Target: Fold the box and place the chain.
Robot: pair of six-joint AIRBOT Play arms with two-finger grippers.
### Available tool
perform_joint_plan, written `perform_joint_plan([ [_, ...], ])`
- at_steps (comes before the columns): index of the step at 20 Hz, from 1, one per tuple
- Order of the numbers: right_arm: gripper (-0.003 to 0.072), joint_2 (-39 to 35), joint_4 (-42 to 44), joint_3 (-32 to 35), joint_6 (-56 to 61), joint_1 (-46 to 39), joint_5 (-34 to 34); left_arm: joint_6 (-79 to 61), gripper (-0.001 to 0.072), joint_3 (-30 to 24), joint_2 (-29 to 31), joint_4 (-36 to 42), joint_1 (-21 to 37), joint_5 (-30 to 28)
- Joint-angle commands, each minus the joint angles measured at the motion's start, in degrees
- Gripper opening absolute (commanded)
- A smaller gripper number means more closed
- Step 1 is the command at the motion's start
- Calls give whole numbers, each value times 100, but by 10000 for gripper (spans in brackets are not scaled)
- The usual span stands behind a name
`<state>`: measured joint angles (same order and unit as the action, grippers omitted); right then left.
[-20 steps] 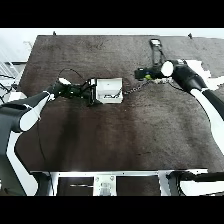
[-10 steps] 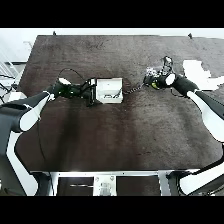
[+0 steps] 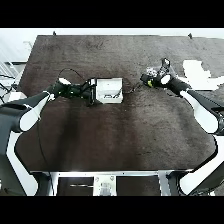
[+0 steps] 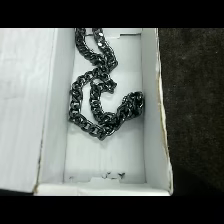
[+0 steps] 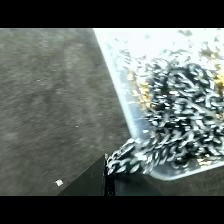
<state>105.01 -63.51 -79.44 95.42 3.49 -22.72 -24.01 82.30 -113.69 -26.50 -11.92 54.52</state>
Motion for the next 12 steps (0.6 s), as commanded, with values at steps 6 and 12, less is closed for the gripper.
perform_joint_plan([
  [6,6,-2516,-682,404,-905,734,-1174,0,419,2,2,0,2,0],
  [12,6,-3287,-1714,723,-72,1891,-1189,0,419,0,2,0,2,2],
])
